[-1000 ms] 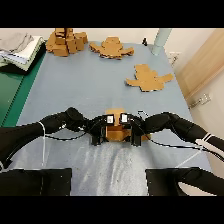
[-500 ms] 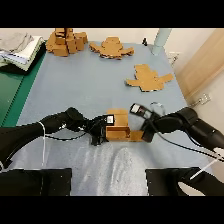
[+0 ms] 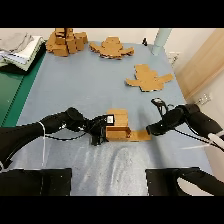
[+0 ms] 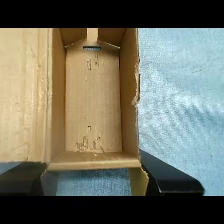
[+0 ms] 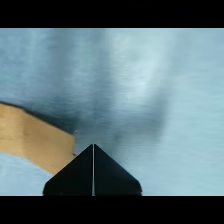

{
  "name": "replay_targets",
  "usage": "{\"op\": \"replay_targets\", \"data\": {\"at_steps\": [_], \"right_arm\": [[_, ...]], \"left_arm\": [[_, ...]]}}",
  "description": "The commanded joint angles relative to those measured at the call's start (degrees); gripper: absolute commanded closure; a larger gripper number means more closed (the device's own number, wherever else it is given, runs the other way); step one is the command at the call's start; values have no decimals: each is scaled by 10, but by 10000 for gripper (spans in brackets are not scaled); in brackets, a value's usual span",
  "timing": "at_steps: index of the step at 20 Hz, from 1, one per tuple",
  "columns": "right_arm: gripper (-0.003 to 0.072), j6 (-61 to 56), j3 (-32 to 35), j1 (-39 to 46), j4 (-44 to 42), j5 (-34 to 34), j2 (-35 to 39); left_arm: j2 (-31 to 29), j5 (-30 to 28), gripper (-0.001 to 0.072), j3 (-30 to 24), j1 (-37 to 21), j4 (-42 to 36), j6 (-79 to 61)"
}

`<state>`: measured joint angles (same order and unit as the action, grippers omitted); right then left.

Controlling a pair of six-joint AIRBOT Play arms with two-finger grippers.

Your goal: Fold the box.

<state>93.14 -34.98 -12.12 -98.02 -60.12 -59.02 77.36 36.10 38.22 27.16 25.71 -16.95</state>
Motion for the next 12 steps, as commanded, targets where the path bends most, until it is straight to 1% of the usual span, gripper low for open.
{"op": "replay_targets", "data": {"at_steps": [1,3,6,9,10,11,12], "right_arm": [[685,78,-1,0,-139,-21,-53],[685,100,-2,-17,-178,-29,-39],[685,100,-2,-37,-188,-27,-13],[684,101,-2,-41,-220,-13,-13],[665,111,-5,-41,-243,-10,-13],[536,114,-12,-41,-258,-15,-13],[374,113,-23,-41,-259,-20,-13]], "left_arm": [[0,0,300,0,0,0,0],[0,0,300,0,0,0,0],[0,0,300,0,0,0,0],[0,0,300,0,0,0,0],[0,0,300,0,0,0,0],[0,0,300,0,0,0,0],[0,0,300,0,0,0,0]]}}
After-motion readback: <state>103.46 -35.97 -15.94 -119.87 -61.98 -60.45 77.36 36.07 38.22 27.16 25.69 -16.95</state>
